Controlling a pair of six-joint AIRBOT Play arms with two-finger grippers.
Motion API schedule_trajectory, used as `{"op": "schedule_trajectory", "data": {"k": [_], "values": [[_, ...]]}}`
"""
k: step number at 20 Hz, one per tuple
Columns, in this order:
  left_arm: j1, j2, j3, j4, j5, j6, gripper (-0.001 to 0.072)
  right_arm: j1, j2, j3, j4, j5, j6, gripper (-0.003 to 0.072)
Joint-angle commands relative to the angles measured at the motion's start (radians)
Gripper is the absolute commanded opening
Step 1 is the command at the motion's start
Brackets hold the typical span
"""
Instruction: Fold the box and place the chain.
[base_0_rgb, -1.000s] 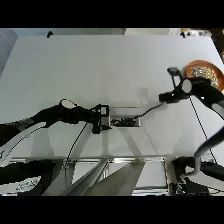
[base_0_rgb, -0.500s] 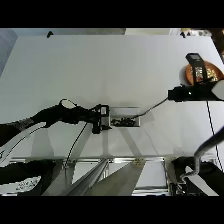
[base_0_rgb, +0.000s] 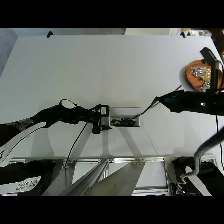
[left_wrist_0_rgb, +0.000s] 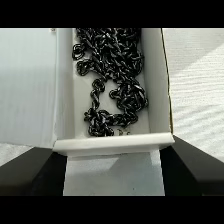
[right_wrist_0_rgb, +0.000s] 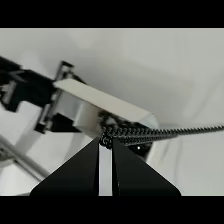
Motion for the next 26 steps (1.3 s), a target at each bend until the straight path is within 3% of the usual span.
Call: {"op": "schedule_trajectory", "data": {"k": [1,5,11,14,20,26], "values": [[0.0,0.001,0.001,0.0,0.0,0.0,0.0152,0.0,0.06,0.001,0.098,0.007,-0.026,0.0019],[0.0,0.001,0.001,0.0,0.0,0.0,0.0152,0.081,0.068,0.001,0.122,0.034,-0.026,0.0019],[0.0,0.001,0.001,0.0,0.0,0.0,0.0152,0.299,0.041,0.0,-0.242,-0.096,0.11,0.0019],[0.0,0.001,0.001,0.0,0.0,0.0,0.0152,0.384,-0.036,0.0,-0.241,-0.118,0.109,0.0019],[0.0,0.001,0.001,0.0,0.0,0.0,0.0152,0.528,-0.269,0.001,-0.241,-0.277,0.109,0.002],[0.0,0.001,0.001,0.0,0.0,0.0,0.0152,0.55,-0.396,0.0,-0.249,-0.272,0.109,0.002]]}}
